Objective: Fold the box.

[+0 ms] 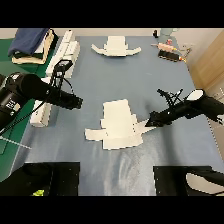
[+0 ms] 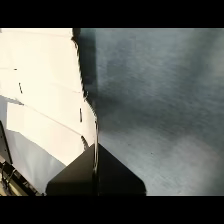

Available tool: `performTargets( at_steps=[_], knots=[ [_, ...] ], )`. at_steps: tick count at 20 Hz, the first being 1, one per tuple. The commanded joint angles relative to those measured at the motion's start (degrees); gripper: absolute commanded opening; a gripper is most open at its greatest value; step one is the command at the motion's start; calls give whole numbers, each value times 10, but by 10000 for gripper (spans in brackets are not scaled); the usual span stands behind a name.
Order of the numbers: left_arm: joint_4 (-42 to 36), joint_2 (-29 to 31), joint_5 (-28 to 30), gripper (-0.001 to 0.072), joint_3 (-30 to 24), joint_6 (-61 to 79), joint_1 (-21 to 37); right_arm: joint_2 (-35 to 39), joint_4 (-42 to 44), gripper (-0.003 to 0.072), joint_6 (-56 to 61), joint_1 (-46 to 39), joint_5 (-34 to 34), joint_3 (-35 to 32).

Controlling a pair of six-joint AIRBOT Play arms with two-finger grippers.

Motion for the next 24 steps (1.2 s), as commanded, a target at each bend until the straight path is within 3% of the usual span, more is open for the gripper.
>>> performTargets(
  at_steps=[1,2,3,4,5,8,11,18,24],
  knots=[
    [0,0,-2,17,0,-5,3,80,1,1,-38,42,-82,-40],
    [0,0,-10,18,0,-5,3,114,-5,1,-38,57,-110,-65],
    [-1,0,-18,72,0,-6,3,150,-8,1,-38,73,-137,-93],
    [-1,0,-24,398,-1,-15,3,181,-8,1,-37,88,-162,-120],
    [0,0,-27,575,-2,-26,3,210,-8,1,-27,104,-189,-146],
    [-7,-12,-26,583,-2,-25,3,268,-8,2,-1,142,-247,-201],
    [-39,-55,-26,583,-2,8,3,275,-9,1,4,154,-252,-215],
    [-243,-182,-8,583,-2,203,7,276,-9,2,8,154,-245,-215],
    [-410,-261,-55,583,-2,359,75,276,-9,1,9,155,-244,-215]
  ],
)
